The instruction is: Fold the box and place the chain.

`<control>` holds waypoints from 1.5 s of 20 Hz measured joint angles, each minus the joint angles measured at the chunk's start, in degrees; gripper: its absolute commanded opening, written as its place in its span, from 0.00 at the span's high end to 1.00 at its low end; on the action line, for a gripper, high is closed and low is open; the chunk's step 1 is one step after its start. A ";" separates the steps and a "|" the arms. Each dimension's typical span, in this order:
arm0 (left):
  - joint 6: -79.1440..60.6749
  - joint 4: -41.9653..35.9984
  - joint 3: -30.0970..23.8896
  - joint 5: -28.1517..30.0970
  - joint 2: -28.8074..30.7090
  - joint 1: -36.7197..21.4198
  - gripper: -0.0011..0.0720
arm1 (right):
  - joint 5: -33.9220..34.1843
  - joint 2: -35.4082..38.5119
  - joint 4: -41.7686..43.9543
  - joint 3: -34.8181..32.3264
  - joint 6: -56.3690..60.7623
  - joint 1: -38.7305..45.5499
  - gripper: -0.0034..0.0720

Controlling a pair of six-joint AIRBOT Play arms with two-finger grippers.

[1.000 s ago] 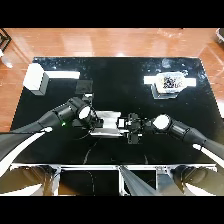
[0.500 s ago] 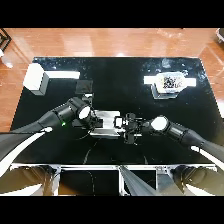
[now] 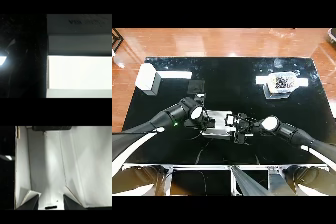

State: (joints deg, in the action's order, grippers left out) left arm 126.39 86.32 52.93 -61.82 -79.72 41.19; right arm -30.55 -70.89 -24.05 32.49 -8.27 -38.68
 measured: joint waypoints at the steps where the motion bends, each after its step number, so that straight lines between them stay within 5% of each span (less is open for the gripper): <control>1: 0.00 -0.02 0.00 0.02 0.00 0.00 0.96 | 0.07 -0.07 0.17 0.00 -0.09 0.00 0.48; 16: 0.00 -0.04 0.00 0.09 0.00 0.00 0.96 | 0.22 -0.11 0.09 0.00 -0.35 0.00 0.45; 18: 0.00 -0.07 0.00 0.09 0.00 0.00 0.96 | 0.22 -0.11 0.02 0.00 -0.35 0.00 0.49; 20: -0.02 -0.07 0.00 0.11 0.00 0.00 0.96 | 0.24 -0.11 -0.09 0.00 -0.48 0.00 0.79; 24: -0.04 -0.09 0.00 0.15 0.00 0.00 0.96 | 0.20 -0.11 -0.13 0.00 -0.50 -0.07 0.73; 25: -0.02 -0.09 0.00 0.15 0.00 0.00 0.96 | 0.20 -0.11 -0.13 0.00 -0.50 -0.07 0.36; 26: -0.04 -0.09 0.00 0.15 0.00 0.00 0.96 | 0.20 -0.11 -0.13 0.00 -0.50 -0.07 0.35; 27: -0.02 -0.09 0.00 0.15 0.00 0.00 0.96 | 0.22 -0.11 -0.17 0.00 -0.52 -0.07 0.55; 28: -0.02 -0.11 0.00 0.15 0.00 0.00 0.96 | 0.46 -0.11 -0.20 0.00 -0.50 -0.04 0.58; 30: 0.00 -0.11 0.00 0.13 0.00 0.00 0.96 | 0.83 -0.11 -0.22 0.00 -0.52 -0.04 0.94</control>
State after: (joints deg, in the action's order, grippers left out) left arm 126.39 86.21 52.93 -61.69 -79.72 41.19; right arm -29.71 -71.00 -24.27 32.49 -8.80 -38.72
